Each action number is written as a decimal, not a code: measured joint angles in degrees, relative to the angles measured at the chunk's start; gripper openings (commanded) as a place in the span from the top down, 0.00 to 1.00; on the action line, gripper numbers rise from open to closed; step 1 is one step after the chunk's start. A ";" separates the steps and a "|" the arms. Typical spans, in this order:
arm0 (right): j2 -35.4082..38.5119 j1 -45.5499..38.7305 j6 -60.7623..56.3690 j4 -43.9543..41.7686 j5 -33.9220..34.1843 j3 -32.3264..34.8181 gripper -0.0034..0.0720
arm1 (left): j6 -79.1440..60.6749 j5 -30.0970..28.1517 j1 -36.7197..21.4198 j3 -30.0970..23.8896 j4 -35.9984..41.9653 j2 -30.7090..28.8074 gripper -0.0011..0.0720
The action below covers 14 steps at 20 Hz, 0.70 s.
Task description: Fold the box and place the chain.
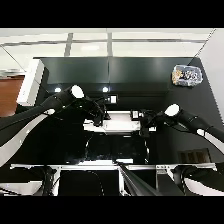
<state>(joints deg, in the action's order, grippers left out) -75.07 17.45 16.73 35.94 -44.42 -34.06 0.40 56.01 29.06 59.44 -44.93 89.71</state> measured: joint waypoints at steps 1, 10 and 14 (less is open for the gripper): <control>0.00 -0.04 -0.02 0.04 0.02 0.00 0.01 | 0.00 0.00 0.00 0.00 0.00 0.00 0.95; 0.00 -1.22 0.15 0.35 -0.37 0.00 0.01 | 0.02 -0.02 0.00 0.00 0.02 0.00 0.95; 0.00 -1.25 -0.24 0.42 -0.24 -0.04 0.34 | 0.02 -0.15 0.00 0.02 0.20 0.00 0.95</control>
